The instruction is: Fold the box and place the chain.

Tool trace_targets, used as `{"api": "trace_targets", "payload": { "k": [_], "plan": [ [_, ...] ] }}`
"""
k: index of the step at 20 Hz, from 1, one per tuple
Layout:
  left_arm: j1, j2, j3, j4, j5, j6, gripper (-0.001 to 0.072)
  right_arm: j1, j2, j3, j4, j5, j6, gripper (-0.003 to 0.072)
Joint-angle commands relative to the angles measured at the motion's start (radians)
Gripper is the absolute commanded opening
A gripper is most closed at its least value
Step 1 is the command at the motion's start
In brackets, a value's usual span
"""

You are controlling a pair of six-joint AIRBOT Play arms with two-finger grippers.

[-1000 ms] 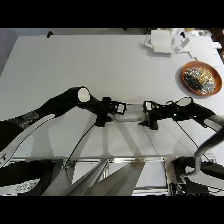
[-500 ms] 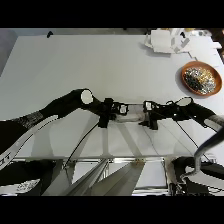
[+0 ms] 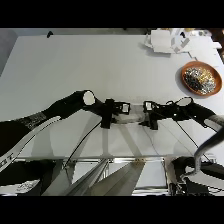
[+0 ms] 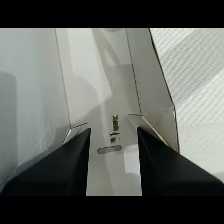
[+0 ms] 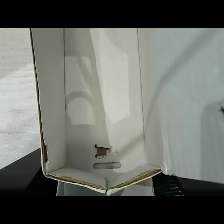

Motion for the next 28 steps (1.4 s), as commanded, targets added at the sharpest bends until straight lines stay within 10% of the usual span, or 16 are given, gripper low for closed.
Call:
{"api": "trace_targets", "payload": {
  "k": [1,9,14,21,28],
  "plan": [
    [0.010,0.040,0.000,0.023,-0.033,-0.096,0.0343,0.000,0.000,0.000,0.002,-0.001,0.004,0.0408],
    [0.138,0.299,0.000,0.143,-0.287,-0.654,0.0005,0.000,0.000,0.000,0.002,-0.001,0.004,0.0408],
    [0.246,0.273,-0.032,0.232,-0.344,-1.052,0.0005,0.000,0.000,0.000,0.002,-0.001,0.004,0.0408],
    [0.273,0.029,-0.079,0.110,-0.255,-1.054,0.0005,0.000,0.000,0.000,0.000,-0.001,0.004,0.0408],
    [0.249,0.004,-0.079,-0.060,-0.148,-1.054,0.0005,0.000,0.000,0.000,0.000,-0.001,0.004,0.0408]
  ]
}}
